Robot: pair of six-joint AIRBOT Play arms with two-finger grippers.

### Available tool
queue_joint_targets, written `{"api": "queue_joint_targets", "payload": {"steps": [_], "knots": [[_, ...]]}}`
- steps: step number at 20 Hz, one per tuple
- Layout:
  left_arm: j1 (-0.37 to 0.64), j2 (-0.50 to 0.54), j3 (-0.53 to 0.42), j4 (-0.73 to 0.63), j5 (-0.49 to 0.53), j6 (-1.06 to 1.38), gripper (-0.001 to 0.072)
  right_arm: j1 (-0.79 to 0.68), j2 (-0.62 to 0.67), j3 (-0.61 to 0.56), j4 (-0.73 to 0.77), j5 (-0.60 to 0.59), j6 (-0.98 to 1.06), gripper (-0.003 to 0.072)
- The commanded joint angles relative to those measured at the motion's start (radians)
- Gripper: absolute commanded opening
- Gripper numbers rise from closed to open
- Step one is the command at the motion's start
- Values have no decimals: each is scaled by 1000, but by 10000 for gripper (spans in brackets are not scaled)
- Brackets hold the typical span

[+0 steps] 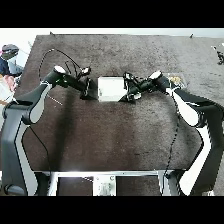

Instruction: Fold the box and place the chain.

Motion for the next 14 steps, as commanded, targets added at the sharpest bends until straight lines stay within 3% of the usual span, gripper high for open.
{"api": "queue_joint_targets", "payload": {"steps": [1,14], "knots": [[-3,-3,-5,-18,7,1,720,0,0,0,0,0,0,443],[-51,-15,-5,-17,95,0,720,0,0,0,0,0,0,443]]}}
